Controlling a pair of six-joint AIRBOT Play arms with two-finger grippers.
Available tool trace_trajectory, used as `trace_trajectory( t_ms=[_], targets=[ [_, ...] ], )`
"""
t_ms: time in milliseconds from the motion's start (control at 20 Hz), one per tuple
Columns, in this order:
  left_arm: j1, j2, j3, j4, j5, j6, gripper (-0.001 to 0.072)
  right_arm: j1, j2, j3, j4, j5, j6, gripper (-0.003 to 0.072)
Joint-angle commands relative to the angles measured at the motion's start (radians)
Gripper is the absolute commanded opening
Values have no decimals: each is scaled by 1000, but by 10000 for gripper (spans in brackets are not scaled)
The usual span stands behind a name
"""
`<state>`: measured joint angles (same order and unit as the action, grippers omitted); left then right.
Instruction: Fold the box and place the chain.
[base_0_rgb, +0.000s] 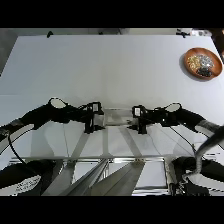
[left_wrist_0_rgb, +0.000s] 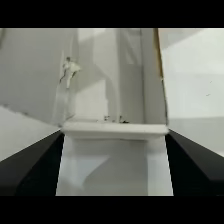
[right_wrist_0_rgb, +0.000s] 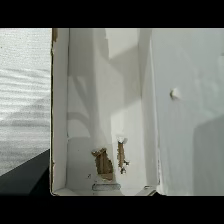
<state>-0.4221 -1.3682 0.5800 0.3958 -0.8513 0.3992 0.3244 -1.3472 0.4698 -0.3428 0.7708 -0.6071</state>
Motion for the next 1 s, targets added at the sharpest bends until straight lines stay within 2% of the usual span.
trace_trajectory(
  t_ms=[0,950],
  targets=[
    [-1,-8,0,-21,26,-46,710,0,1,0,0,0,0,403],
    [-53,-56,2,-30,55,50,696,0,1,0,0,0,0,403]
  ],
)
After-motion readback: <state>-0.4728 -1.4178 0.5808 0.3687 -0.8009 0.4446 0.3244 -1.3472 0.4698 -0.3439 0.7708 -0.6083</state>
